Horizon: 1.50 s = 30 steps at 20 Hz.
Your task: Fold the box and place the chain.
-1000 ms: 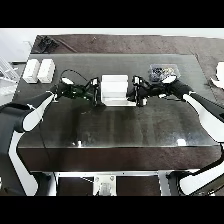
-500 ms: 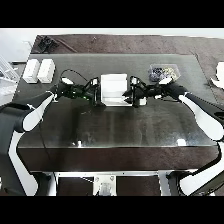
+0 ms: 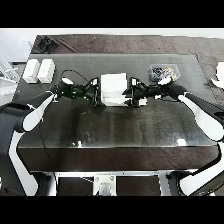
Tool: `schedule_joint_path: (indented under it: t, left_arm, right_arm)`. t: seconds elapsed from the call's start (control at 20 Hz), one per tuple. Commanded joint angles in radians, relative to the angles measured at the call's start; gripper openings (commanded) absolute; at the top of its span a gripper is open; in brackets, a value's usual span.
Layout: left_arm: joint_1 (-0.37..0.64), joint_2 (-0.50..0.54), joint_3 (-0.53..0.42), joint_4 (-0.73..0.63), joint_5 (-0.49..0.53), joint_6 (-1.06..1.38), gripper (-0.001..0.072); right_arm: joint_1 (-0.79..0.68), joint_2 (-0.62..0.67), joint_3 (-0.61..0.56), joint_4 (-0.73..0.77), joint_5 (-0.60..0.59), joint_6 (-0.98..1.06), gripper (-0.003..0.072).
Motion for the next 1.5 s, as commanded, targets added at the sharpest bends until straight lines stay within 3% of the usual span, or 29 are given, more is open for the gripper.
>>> schedule_joint_path:
  t: [0.0,0.05,0.1,0.15,0.2,0.25,0.4,0.7,0.85,1.0,1.25,1.45]
  left_arm:
    - [0.0,-0.001,0.0,0.0,0.0,0.0,0.0524]
    - [0.0,-0.001,0.0,0.0,0.0,0.0,0.0524]
    - [0.0,-0.001,0.0,0.0,0.0,0.0,0.0524]
    - [0.0,-0.001,0.0,0.0,0.0,0.0,0.0524]
    - [0.0,-0.001,0.0,0.0,0.0,0.0,0.0524]
    - [0.0,-0.001,0.0,0.0,0.0,0.0,0.0524]
    - [0.0,-0.001,0.0,0.0,0.0,0.0,0.0524]
    - [0.0,-0.001,0.0,0.0,0.002,0.0,0.0524]
    - [0.0,-0.001,0.0,0.0,0.003,0.0,0.0524]
    - [0.0,-0.001,0.0,0.0,0.003,0.0,0.0524]
    - [0.0,-0.001,0.0,0.0,0.003,0.0,0.0524]
    - [0.0,-0.001,0.0,0.0,0.002,0.0,0.0524]
  right_arm:
    - [0.0,-0.001,0.0,-0.034,-0.001,0.01,0.0659]
    - [-0.002,0.0,0.0,-0.034,-0.002,0.01,0.0652]
    - [-0.005,0.002,0.0,-0.035,0.0,0.01,0.0538]
    - [-0.012,0.005,0.0,-0.035,0.003,0.021,0.0301]
    - [-0.021,0.008,0.0,-0.035,0.007,0.048,0.011]
    - [-0.031,0.012,0.0,-0.052,0.011,0.075,0.0071]
    - [-0.038,0.035,0.0,-0.172,0.014,0.195,0.0026]
    - [-0.06,0.181,0.0,-0.188,0.017,0.482,0.0017]
    - [-0.096,0.274,0.0,-0.213,0.001,0.783,0.0015]
    - [-0.185,0.322,0.0,-0.329,-0.051,1.029,0.0016]
    - [-0.363,0.255,-0.004,-0.341,-0.008,1.24,0.0015]
    - [-0.359,0.152,-0.008,-0.338,0.077,1.317,0.0015]
